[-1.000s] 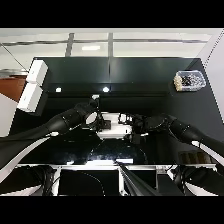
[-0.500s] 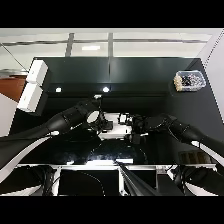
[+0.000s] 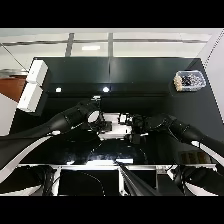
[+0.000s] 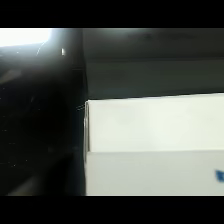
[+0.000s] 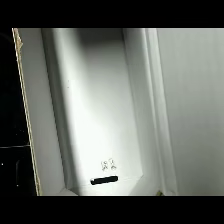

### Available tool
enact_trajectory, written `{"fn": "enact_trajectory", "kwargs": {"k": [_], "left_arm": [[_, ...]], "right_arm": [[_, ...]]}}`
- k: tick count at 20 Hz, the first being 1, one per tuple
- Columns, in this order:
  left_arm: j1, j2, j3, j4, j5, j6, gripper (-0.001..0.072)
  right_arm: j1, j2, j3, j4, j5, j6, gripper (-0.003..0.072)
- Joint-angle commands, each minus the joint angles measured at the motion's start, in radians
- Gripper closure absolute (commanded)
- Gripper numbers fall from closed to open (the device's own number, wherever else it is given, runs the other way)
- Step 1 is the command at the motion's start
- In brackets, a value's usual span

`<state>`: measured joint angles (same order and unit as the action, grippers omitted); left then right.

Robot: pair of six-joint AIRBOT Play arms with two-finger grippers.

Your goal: Fold the box and place the chain.

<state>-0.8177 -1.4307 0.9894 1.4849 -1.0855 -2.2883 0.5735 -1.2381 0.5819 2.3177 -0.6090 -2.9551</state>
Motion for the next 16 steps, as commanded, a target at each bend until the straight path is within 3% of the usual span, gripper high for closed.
{"fn": "enact_trajectory", "kwargs": {"k": [1,7,9,13,16], "left_arm": [[-0.002,-0.014,0.001,-0.001,0.008,-0.002,0.0666],[-0.003,-0.014,0.001,0.008,0.011,0.000,0.0684],[-0.003,-0.013,0.001,0.019,0.010,-0.001,0.0684],[-0.003,-0.013,0.001,0.026,0.005,-0.001,0.0684],[-0.003,-0.013,0.001,0.026,0.011,-0.001,0.0684]], "right_arm": [[0.001,-0.001,0.000,0.000,0.000,0.000,0.0210],[0.000,0.031,0.000,0.000,-0.018,0.053,0.0205],[-0.011,0.087,0.000,-0.034,-0.071,0.058,-0.0019],[-0.068,0.208,0.000,-0.156,-0.180,0.079,-0.0015],[-0.087,0.213,-0.003,-0.209,-0.185,0.046,-0.0014]]}}
